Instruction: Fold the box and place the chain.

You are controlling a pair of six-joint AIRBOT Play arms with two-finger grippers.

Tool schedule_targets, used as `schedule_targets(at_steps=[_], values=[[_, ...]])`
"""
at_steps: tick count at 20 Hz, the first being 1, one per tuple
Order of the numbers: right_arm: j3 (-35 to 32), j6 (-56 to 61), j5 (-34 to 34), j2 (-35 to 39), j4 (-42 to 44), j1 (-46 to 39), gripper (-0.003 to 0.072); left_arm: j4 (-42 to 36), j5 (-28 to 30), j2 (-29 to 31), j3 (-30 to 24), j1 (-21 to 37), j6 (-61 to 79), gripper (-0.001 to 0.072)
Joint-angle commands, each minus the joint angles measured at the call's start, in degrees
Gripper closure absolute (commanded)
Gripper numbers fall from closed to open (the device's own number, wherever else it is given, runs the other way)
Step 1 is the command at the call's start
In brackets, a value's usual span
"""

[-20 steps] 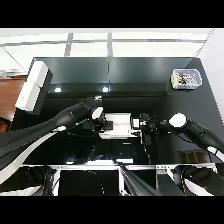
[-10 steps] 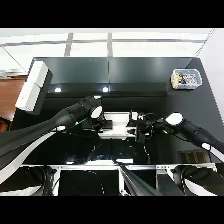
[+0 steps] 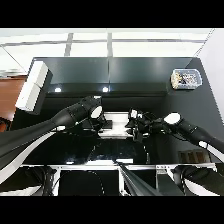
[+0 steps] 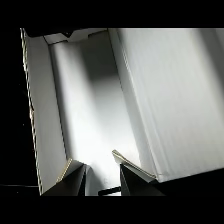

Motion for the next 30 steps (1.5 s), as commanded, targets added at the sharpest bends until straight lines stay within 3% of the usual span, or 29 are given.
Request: schedule_targets(at_steps=[1,3,5,7,8,9,11,12,15,18,20,23,26,30], values=[[0.0,0.0,-0.3,-0.2,0.5,0.1,0.0446,0.0,0.6,0.0,0.0,0.0,0.0,0.0684],[0.0,0.0,-0.3,-0.2,0.5,0.1,0.0444,-0.1,0.7,0.0,0.0,0.0,0.0,0.0684],[0.0,0.0,-0.2,-0.2,0.5,0.1,0.0197,-0.1,0.7,0.0,0.0,0.0,0.0,0.0684],[0.0,0.0,-0.2,-0.2,0.5,0.1,0.0380,-0.1,0.7,0.0,0.0,0.0,0.0,0.0684],[0.0,0.0,-0.3,-0.2,0.5,0.1,0.0288,-0.1,0.6,0.0,0.0,0.0,0.0,0.0684],[0.0,0.0,-0.3,-0.2,0.5,0.1,0.0262,-0.1,0.6,0.0,0.0,0.0,0.0,0.0684],[0.0,0.3,0.2,-0.2,0.1,0.1,0.0582,-0.1,0.6,0.0,0.0,0.0,0.0,0.0684],[0.0,2.8,0.2,-0.2,-0.3,0.0,0.0668,-0.1,0.6,0.0,0.0,0.0,0.0,0.0684],[0.0,21.8,0.9,1.5,-5.2,-0.1,0.0668,0.0,1.0,0.0,0.0,0.0,0.0,0.0684],[0.2,46.2,6.6,8.5,-19.8,-1.9,0.0668,0.0,-0.3,0.0,0.0,0.0,0.0,0.0684],[0.2,60.6,12.4,14.0,-25.4,-8.5,0.0668,0.0,-0.3,0.0,0.0,0.0,0.0,0.0684],[0.2,66.6,19.3,19.1,-26.2,-22.9,0.0668,0.0,-0.2,0.0,0.0,0.0,0.0,0.0684],[0.1,69.5,15.9,18.3,-19.3,-35.0,0.0668,-0.1,-0.2,0.0,0.0,0.0,0.0,0.0684],[-2.9,80.8,11.4,13.4,-22.2,-41.2,0.0668,0.0,-0.2,0.0,0.0,0.0,0.0,0.0683]])
